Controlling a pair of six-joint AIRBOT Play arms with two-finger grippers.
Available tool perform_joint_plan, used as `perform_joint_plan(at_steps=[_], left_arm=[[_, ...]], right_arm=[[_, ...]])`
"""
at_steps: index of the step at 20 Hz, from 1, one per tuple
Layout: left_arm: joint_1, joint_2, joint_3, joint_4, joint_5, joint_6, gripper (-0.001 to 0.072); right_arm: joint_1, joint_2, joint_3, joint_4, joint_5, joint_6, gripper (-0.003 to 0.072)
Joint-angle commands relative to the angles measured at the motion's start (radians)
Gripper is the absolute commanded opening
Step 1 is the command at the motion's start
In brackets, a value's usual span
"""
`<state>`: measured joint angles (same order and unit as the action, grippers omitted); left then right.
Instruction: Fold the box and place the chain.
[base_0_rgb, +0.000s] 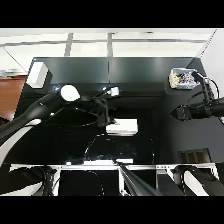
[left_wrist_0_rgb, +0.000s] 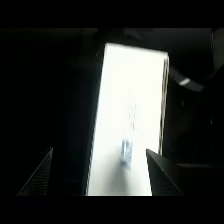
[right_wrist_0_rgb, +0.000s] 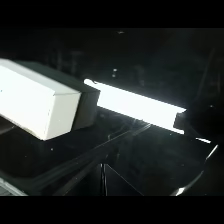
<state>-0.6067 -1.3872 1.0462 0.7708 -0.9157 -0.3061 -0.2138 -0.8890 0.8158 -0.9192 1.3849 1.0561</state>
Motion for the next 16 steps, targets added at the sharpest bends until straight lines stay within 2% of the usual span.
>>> perform_joint_plan(at_steps=[1, 5, 16], left_arm=[[-0.084, -0.150, 0.138, 0.013, 0.003, -0.077, 0.0710], [-0.117, -0.243, 0.185, 0.013, -0.002, -0.109, 0.0710], [-0.122, -0.248, 0.185, 0.014, -0.143, -0.137, 0.0711]], right_arm=[[-0.012, 0.005, -0.001, -0.013, -0.004, 0.006, 0.0014], [-0.012, 0.005, -0.002, -0.014, 0.010, 0.006, 0.0014], [-0.012, 0.005, -0.002, -0.018, -0.005, -0.017, 0.0014]])
